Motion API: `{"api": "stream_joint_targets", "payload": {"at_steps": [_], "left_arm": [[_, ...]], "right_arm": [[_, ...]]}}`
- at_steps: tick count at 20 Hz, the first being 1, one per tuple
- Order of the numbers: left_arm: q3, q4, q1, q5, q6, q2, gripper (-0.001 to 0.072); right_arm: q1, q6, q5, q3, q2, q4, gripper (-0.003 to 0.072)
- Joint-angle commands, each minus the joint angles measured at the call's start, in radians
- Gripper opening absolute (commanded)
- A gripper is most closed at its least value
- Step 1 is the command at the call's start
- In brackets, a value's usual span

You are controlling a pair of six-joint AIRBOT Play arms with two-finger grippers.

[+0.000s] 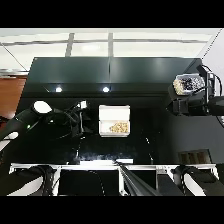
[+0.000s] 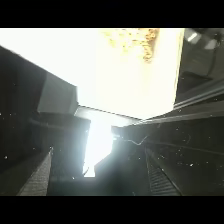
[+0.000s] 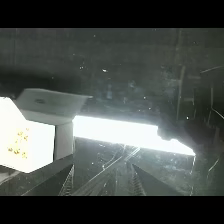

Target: Fold the box and place the chain.

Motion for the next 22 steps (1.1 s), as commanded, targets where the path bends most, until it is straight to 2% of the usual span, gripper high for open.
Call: {"api": "stream_joint_targets", "payload": {"at_steps": [1,4,7,10,12,22], "left_arm": [[0.014,-0.053,0.023,-0.015,0.117,-0.093,0.0720],[0.014,-0.058,-0.027,-0.002,0.171,-0.122,0.0720],[0.014,-0.058,-0.084,0.056,0.171,-0.124,0.0720],[0.014,-0.122,-0.119,0.079,0.172,-0.125,0.0720],[0.014,-0.165,-0.134,0.081,0.190,-0.125,0.0716],[0.015,-0.159,-0.146,0.100,0.192,-0.128,0.0716]], "right_arm": [[0.000,0.000,-0.004,0.000,-0.001,0.000,0.0433],[0.000,0.000,-0.007,0.000,-0.001,0.000,0.0433],[0.000,0.000,-0.007,0.000,-0.001,0.000,0.0433],[0.000,0.001,-0.008,0.000,-0.001,0.000,0.0433],[0.000,0.010,-0.008,0.000,-0.001,0.000,0.0433],[0.000,0.033,-0.008,0.000,-0.001,0.000,0.0433]]}}
